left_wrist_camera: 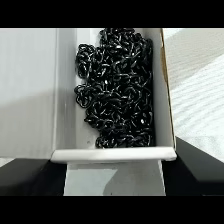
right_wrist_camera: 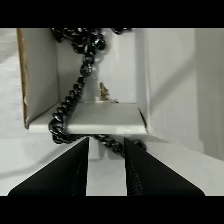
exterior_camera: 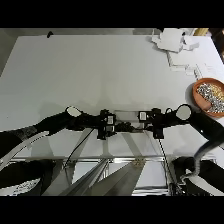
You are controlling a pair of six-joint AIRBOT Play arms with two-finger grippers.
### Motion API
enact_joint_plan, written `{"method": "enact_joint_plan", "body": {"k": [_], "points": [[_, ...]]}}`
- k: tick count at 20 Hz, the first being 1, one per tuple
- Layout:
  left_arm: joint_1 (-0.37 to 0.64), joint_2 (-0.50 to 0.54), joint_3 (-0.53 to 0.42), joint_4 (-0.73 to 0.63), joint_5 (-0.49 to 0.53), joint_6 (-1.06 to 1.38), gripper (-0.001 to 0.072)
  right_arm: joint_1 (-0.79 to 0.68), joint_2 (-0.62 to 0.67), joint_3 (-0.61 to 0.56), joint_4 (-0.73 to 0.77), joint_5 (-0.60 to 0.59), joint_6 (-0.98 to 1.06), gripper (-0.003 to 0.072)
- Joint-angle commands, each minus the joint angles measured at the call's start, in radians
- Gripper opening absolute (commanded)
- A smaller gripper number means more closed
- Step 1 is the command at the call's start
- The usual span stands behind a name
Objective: Fold the box and place the chain.
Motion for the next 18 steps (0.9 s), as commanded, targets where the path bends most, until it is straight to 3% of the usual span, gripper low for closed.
{"method": "enact_joint_plan", "body": {"k": [1,4,5,6,7,13,15,18], "points": [[0.001,0.0,0.0,0.0,0.0,0.0,0.0276,-0.001,-0.024,-0.006,0.026,0.055,-0.12,0.022],[0.001,0.0,0.001,0.0,0.0,0.0,0.0276,-0.001,-0.024,-0.012,0.066,0.052,-0.153,0.0218],[0.001,0.0,0.001,0.0,0.0,0.0,0.0276,-0.002,-0.024,-0.012,0.07,0.052,-0.152,0.0186],[0.001,0.0,0.001,0.0,0.0,0.0,0.0276,-0.002,-0.023,-0.012,0.068,0.055,-0.15,0.005],[0.001,0.0,0.001,0.0,0.0,0.0,0.0276,-0.002,-0.013,-0.012,0.047,0.06,-0.133,0.002],[0.001,0.0,0.001,0.0,0.0,0.0,0.0276,-0.002,0.187,-0.012,-0.255,0.064,0.211,0.002],[0.001,0.0,0.001,0.0,0.0,0.0,0.0276,-0.002,0.285,-0.012,-0.231,0.071,0.275,0.002],[0.001,0.0,0.001,0.0,0.0,0.0,0.0276,-0.001,0.391,-0.012,-0.023,0.086,0.276,0.0021]]}}
